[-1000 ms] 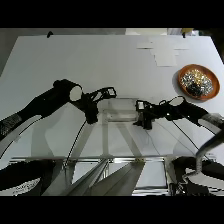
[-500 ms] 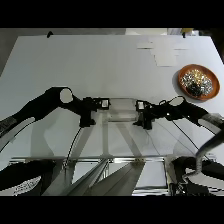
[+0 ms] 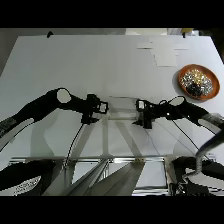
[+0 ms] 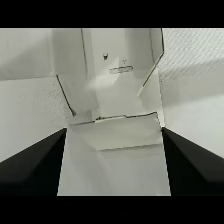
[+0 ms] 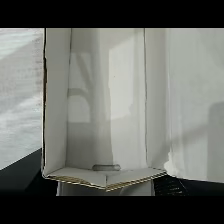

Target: Fold the box and place the chain.

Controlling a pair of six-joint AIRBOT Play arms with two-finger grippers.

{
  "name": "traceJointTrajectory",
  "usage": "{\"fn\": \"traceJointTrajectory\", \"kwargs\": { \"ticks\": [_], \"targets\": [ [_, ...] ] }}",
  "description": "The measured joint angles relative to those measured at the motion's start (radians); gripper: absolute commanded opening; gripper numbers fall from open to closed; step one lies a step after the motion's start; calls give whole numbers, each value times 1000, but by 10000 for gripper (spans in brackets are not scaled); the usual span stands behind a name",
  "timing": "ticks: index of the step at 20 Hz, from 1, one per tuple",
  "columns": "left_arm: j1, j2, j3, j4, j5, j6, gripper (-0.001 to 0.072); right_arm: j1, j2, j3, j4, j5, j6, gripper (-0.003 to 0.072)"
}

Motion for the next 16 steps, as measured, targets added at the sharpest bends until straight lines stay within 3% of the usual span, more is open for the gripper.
{"fn": "traceJointTrajectory", "kwargs": {
  "ticks": [2,4,5,8,12,16],
  "targets": [
    [12,37,-3,-3,-18,18,618,0,0,0,0,3,0,297],
    [20,93,-3,-22,-29,9,425,0,0,0,0,3,0,297],
    [20,116,-3,-39,-26,-5,396,0,0,0,-3,5,-4,297],
    [3,142,-4,-101,-21,-43,397,0,0,0,-3,6,-3,297],
    [-32,96,-4,-146,30,-77,400,0,0,0,-1,3,0,297],
    [-29,55,-4,-117,29,-164,458,0,0,0,0,2,0,297]
  ]
}}
